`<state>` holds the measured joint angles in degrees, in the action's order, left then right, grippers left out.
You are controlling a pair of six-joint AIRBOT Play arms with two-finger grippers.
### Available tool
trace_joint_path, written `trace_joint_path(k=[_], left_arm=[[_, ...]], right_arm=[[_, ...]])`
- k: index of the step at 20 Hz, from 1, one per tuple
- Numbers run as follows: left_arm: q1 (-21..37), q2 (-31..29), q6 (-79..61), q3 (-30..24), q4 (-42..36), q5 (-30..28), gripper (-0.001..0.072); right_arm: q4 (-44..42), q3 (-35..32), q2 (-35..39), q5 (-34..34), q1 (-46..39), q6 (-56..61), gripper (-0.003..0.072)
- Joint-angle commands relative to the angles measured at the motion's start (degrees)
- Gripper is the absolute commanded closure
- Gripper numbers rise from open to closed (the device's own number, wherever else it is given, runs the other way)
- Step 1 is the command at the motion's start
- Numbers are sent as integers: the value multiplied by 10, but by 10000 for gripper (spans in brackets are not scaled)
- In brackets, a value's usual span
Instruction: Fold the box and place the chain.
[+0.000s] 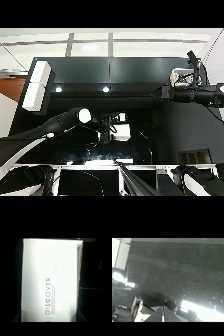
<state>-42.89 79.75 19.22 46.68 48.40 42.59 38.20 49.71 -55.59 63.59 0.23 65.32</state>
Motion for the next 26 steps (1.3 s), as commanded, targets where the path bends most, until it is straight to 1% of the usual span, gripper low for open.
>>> trace_joint_path(k=[1, 2, 4, 6, 8, 10, 12, 14, 16, 17, 19, 21, 22, 24, 26], left_arm=[[8, -19, 78, 1, 24, 1, 363], [22, -32, 116, 1, 48, 14, 379], [63, -66, 208, 1, 115, 55, 378], [126, -105, 285, -1, 183, 111, 376], [204, -139, 339, -9, 238, 151, 369], [309, -176, 369, -25, 250, 181, 366], [430, -218, 379, -46, 250, 209, 364], [549, -256, 378, -60, 254, 220, 349], [663, -279, 378, -62, 251, 235, 350], [703, -281, 378, -62, 251, 250, 350], [757, -279, 361, -62, 260, 286, 350], [788, -279, 317, -62, 280, 311, 350], [801, -279, 312, -62, 292, 313, 350], [828, -279, 297, -62, 311, 304, 350], [856, -279, 283, -63, 310, 261, 350]], right_arm=[[0, 0, 0, -2, 0, 0, 648], [0, 0, 0, -2, 0, 0, 648], [0, 0, 0, -2, 0, 0, 648], [0, 0, 0, -2, 0, 0, 648], [0, 0, 0, -2, 0, 0, 648], [0, 0, 0, -2, 0, 0, 648], [0, 0, 0, 2, 0, 0, 648], [5, 0, 0, 7, 0, -9, 648], [12, 0, 0, 6, 0, -16, 648], [17, 0, 0, 5, 0, -17, 648], [26, 0, 0, 2, 0, -17, 648], [27, 0, 0, 2, 0, -17, 649], [28, 0, 0, 3, 0, -17, 648], [28, 0, 0, 2, 0, -17, 648], [28, 0, 0, 2, 0, -17, 648]])
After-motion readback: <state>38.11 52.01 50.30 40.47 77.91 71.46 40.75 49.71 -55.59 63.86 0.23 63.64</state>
